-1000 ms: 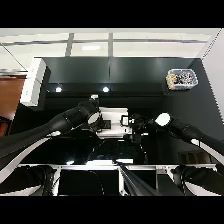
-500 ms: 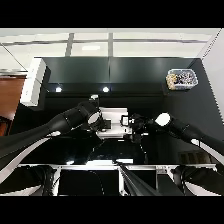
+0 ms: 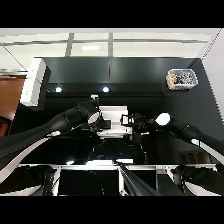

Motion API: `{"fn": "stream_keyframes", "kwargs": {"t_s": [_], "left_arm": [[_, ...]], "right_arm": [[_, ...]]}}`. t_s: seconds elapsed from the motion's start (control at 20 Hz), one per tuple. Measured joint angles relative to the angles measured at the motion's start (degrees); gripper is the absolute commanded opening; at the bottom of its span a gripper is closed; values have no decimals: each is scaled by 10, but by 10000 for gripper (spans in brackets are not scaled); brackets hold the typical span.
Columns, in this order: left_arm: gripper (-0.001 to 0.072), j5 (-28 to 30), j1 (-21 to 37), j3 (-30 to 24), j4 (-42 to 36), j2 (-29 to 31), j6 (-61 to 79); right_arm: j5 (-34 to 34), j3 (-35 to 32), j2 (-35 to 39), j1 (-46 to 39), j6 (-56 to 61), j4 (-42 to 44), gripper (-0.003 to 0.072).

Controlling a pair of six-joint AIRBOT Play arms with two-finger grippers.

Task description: Fold the box and place the chain.

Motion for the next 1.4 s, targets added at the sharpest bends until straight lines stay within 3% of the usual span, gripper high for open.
{"fn": "stream_keyframes", "kwargs": {"t_s": [0.5, 0.55, 0.65, 0.75, 0.85, 1.4], "left_arm": [[29, -3, 0, 0, 2, 0, 2], [29, -3, 0, 0, 2, 0, 5], [29, -3, 0, 0, 2, 0, 15], [29, -3, 0, 0, 1, 0, 21], [29, -3, 0, 0, -2, 0, 24], [29, -2, 0, 0, -5, 0, 30]], "right_arm": [[24, -1, 65, -1, 36, -111, 706], [25, -1, 68, -1, 39, -115, 575], [27, -1, 70, 0, 42, -119, 416], [30, -1, 72, -1, 44, -119, 403], [32, -1, 73, -1, 45, -111, 128], [23, -1, 42, 7, 52, 17, 140]]}}
